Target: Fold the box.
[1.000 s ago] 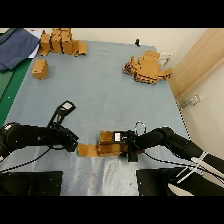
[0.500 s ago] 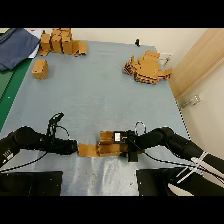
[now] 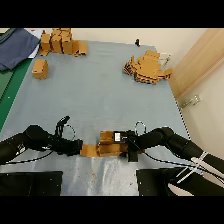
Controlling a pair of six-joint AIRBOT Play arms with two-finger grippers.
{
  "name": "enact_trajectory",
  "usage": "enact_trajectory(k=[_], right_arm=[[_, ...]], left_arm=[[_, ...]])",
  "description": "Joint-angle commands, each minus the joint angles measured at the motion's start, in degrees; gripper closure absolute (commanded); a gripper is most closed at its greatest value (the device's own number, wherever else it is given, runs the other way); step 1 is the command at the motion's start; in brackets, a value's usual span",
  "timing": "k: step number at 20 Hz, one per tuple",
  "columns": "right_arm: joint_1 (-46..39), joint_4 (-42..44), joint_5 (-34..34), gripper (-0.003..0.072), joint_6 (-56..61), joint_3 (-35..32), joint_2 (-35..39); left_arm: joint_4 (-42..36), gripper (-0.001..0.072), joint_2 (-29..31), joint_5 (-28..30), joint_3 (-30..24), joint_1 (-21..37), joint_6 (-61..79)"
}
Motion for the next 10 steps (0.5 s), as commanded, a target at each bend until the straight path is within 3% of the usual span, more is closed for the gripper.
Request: enact_trajectory(k=[1, 7, 10], right_arm=[[0.0, 0.0, 0.0, 0.0221, 0.0, 0.0, 0.0], [0.0, 0.0, 0.0, 0.0221, 0.0, 0.0, 0.0], [0.0, 0.0, 0.0, 0.0221, 0.0, 0.0, 0.0]], left_arm=[[-2.5, 0.0697, -0.9, 3.7, 0.0, -3.7, 0.7], [-5.8, 0.0697, -1.2, 4.7, 0.0, -6.0, 1.0], [-12.2, 0.0698, -1.1, 3.2, 0.9, -6.3, 5.2]])
